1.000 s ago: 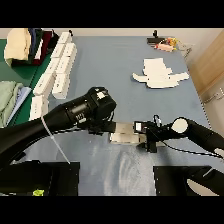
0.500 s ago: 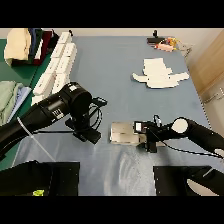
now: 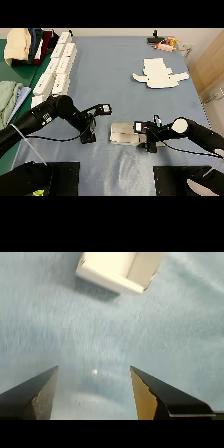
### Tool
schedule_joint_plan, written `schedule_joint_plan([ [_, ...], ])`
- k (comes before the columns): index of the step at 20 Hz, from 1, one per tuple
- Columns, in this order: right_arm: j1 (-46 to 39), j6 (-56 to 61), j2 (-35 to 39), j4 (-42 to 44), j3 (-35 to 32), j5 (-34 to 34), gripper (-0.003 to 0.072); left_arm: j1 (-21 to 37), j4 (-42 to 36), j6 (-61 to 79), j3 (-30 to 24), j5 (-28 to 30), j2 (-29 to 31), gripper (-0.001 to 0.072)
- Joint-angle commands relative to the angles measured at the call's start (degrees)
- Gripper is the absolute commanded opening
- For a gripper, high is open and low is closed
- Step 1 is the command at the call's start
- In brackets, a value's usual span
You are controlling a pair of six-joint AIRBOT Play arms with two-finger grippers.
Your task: Fold the box.
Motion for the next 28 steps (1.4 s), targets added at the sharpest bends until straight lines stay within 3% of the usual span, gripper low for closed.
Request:
schedule_joint_plan([
  [1, 0.04, 0.00, 0.04, 0.02, 0.04, 0.02, 0.0505, 4.11, -16.55, 30.21, -6.56, 11.17, 0.35, 0.0701],
  [4, 0.04, 0.00, 0.04, 0.02, 0.04, 0.02, 0.0505, 4.20, -24.48, 41.68, -10.47, 15.47, -1.42, 0.0701],
  [8, 0.04, 0.00, 0.04, 0.02, 0.04, 0.02, 0.0505, 3.82, -31.10, 45.64, -10.08, 19.28, -6.67, 0.0701],
  [18, 0.04, 0.00, 0.04, 0.02, 0.04, 0.02, 0.0505, -0.57, -35.58, 52.59, -9.38, 20.50, -11.98, 0.0701],
  [28, 0.04, 0.02, 0.04, 0.02, 0.04, 0.02, 0.0505, -2.25, -37.33, 53.07, -9.31, 21.99, -13.03, 0.0701],
])
